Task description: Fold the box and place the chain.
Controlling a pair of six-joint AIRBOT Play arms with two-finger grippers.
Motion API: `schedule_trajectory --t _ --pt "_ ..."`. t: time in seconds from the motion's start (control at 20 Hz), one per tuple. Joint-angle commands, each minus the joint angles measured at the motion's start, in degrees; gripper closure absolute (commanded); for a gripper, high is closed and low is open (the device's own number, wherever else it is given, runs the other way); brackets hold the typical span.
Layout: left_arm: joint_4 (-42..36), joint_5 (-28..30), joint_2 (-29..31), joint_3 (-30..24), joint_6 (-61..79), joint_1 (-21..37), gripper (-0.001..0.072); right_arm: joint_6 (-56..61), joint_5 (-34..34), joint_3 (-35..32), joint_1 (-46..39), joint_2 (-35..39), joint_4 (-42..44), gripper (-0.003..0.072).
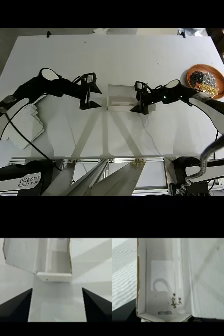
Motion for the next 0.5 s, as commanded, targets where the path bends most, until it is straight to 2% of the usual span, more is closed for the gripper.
schedule_trajectory --t 0.0,0.2,0.45 --pt "-7.04 1.66 -4.68 -0.61 12.85 0.04 0.0004 0.02 0.02 0.04 0.02 -0.02 0.02 0.0288" --pt "-7.06 0.9 -8.44 -0.61 14.14 0.04 0.0004 0.02 0.02 0.04 0.02 -0.02 0.0 0.0288" --pt "-10.27 2.29 -9.6 -0.57 15.1 -0.33 0.0004 0.02 0.02 0.04 0.02 -0.02 0.02 0.0288"
